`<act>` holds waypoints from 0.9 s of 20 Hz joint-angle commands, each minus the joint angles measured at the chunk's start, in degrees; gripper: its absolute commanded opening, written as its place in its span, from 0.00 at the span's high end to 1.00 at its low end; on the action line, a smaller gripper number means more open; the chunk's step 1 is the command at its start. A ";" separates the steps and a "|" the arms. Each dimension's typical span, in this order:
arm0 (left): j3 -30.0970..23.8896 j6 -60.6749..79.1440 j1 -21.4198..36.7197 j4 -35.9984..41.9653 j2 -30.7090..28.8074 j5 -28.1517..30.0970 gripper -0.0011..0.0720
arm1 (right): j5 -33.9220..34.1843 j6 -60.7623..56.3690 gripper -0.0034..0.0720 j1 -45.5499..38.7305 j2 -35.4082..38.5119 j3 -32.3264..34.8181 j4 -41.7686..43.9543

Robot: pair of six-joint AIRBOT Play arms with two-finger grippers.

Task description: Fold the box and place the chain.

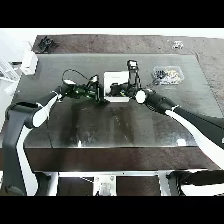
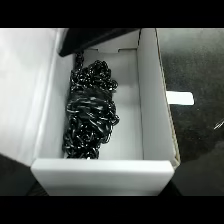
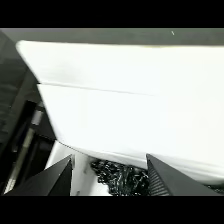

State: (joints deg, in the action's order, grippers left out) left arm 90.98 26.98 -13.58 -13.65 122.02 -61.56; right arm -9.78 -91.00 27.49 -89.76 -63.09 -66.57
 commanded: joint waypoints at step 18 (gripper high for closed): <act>0.04 0.02 -0.04 0.00 -0.02 -0.02 0.33 | 1.40 -2.03 0.26 -28.48 -5.35 0.11 -1.38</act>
State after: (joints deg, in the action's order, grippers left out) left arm 90.98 27.00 -13.58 -13.63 122.02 -61.58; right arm -9.02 -92.88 0.36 -91.66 -60.71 -68.99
